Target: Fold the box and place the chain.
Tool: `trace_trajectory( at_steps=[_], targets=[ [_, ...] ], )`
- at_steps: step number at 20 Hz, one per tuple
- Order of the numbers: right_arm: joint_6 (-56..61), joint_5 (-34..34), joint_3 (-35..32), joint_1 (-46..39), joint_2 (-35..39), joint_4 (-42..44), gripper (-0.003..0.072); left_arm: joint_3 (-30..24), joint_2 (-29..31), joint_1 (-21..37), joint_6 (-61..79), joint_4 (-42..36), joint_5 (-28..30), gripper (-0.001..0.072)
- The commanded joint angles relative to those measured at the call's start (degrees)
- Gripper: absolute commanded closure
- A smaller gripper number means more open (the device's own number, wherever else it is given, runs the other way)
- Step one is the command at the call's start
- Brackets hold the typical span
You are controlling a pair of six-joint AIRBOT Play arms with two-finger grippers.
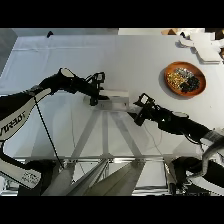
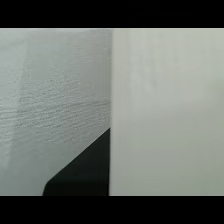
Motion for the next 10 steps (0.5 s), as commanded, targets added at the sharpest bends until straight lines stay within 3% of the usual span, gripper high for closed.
trace_trajectory(
  at_steps=[1,10],
  targets=[
    [0.1,1.3,2.6,0.1,-0.1,3.5,0.0095,0.0,0.0,0.0,0.0,-0.1,0.1,0.0698],
    [0.3,1.4,4.3,0.1,-0.1,3.4,0.0095,0.0,0.0,0.0,0.0,-0.1,0.1,0.0698]
  ],
)
